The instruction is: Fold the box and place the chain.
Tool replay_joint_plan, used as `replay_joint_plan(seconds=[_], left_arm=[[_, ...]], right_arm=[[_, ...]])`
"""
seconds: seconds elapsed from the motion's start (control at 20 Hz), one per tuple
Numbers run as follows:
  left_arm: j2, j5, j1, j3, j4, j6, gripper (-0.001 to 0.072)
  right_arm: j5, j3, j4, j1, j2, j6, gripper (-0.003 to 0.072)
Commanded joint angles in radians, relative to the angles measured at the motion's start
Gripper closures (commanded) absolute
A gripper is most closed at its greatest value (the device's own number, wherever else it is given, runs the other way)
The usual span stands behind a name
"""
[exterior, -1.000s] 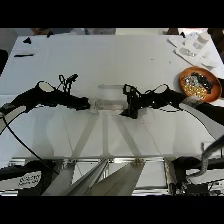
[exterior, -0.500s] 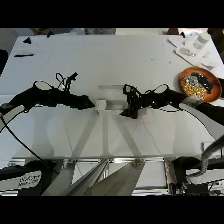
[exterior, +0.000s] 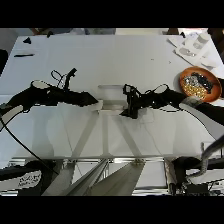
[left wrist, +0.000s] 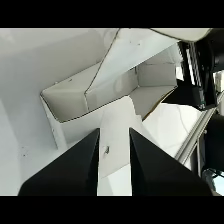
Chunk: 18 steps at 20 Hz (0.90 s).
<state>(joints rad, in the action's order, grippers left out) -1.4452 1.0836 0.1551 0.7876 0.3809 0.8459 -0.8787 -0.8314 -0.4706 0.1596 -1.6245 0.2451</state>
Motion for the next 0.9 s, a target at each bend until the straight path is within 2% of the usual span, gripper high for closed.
replay_joint_plan(seconds=[0.0, 0.35, 0.4, 0.45, 0.5, 0.65, 0.7, 0.85], left_arm=[[0.004, 0.006, 0.0, -0.001, -0.008, -0.044, 0.0494], [0.103, 0.056, -0.138, -0.001, 0.005, -0.117, 0.0498], [0.117, 0.05, -0.163, -0.001, 0.026, -0.116, 0.0527], [0.13, 0.042, -0.188, -0.001, 0.064, -0.112, 0.0651], [0.138, 0.025, -0.206, -0.001, 0.116, -0.096, 0.0701], [0.13, -0.065, -0.203, -0.009, 0.35, 0.097, 0.07], [0.121, -0.087, -0.193, -0.02, 0.388, 0.126, 0.07], [0.084, -0.094, -0.142, -0.041, 0.383, 0.124, 0.0697]], right_arm=[[0.0, 0.0, 0.0, 0.0, 0.001, 0.0, 0.0289], [0.0, 0.0, 0.0, 0.0, 0.001, 0.0, 0.0289], [0.0, 0.0, 0.0, 0.0, 0.001, 0.0, 0.0289], [0.0, 0.0, 0.0, 0.0, 0.001, 0.0, 0.0289], [0.0, 0.0, 0.0, 0.0, 0.001, 0.0, 0.0289], [0.0, 0.0, 0.0, 0.0, 0.001, 0.0, 0.0289], [0.0, 0.0, 0.0, 0.0, 0.001, 0.0, 0.0289], [0.0, 0.0, 0.0, 0.0, 0.001, 0.0, 0.0289]])
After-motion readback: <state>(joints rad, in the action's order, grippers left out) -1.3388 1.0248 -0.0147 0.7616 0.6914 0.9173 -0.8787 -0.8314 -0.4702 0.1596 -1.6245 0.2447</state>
